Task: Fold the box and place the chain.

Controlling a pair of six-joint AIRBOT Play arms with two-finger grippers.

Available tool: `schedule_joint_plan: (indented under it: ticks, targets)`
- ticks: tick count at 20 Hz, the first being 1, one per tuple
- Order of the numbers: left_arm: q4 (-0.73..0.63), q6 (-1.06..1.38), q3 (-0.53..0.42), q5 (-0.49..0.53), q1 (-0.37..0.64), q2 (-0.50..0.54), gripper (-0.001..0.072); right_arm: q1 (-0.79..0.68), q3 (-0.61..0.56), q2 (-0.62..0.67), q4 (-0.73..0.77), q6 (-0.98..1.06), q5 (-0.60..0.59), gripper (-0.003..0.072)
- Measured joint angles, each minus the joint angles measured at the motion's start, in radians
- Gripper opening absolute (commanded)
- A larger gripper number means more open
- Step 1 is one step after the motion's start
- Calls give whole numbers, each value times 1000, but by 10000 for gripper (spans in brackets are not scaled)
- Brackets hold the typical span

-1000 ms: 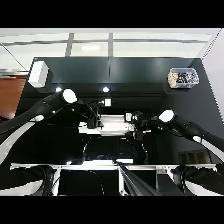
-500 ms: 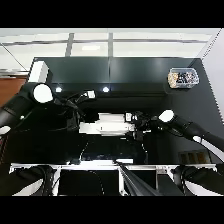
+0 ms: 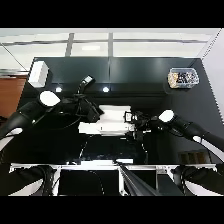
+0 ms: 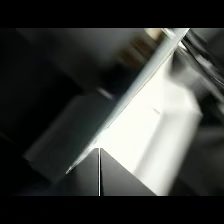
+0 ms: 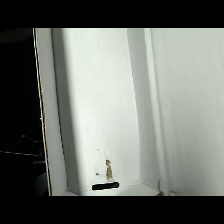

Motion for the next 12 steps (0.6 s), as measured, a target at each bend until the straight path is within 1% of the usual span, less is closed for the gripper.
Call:
schedule_joint_plan:
  ticks: [2,3,5,7,10,12]
  targets:
    - [20,29,15,46,-14,-50,22,0,0,0,0,0,0,469]
    - [40,36,24,45,-18,-79,22,0,0,0,0,0,0,469]
    - [64,54,39,26,-24,-125,22,0,0,0,0,0,0,469]
    - [87,80,46,-26,-28,-155,21,0,0,0,0,-2,1,470]
    - [133,105,58,-69,-30,-165,18,0,0,0,-1,-3,5,469]
    - [180,96,75,-91,-26,-131,18,0,0,0,-1,-2,2,469]
